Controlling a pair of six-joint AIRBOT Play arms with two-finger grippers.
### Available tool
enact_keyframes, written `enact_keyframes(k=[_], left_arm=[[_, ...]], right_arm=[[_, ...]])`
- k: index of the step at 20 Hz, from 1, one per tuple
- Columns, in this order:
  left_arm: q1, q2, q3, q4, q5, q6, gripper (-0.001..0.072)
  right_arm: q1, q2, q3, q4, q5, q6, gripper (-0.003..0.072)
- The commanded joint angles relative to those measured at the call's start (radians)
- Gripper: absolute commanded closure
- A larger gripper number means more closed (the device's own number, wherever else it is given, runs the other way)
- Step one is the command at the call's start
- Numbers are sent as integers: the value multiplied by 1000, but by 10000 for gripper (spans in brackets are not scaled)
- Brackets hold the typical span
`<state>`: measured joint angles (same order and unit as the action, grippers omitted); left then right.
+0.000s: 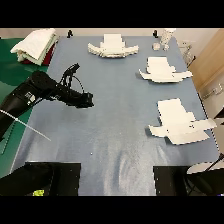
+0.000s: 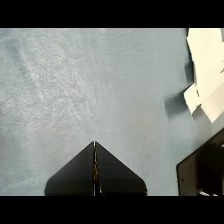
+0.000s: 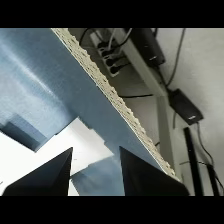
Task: Fold the box.
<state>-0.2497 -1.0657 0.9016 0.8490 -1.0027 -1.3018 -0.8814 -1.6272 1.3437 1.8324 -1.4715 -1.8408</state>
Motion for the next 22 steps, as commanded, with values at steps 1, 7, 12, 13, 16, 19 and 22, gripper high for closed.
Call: enact_keyframes(k=[1, 7, 12, 13, 16, 19, 22], left_arm=[[0, -1, 0, -49, -2, -1, 697], [0, -1, 0, -100, -6, -1, 697], [0, -1, 0, -109, -63, 0, 697], [0, -1, 0, -109, -79, 0, 697], [0, -1, 0, -109, -114, 0, 697], [0, -1, 0, -109, -151, 4, 696], [0, 0, 0, -109, -190, 39, 697]], right_arm=[[-54, -73, 17, 117, -43, -125, 226], [-53, -104, 26, 254, -120, -248, 351], [-16, -104, 26, 384, -207, -308, 682], [0, -104, 26, 406, -218, -315, 681], [71, -102, 26, 462, -236, -314, 683], [149, -73, -17, 495, -236, -313, 685], [185, 39, -156, 504, -174, -303, 686]])
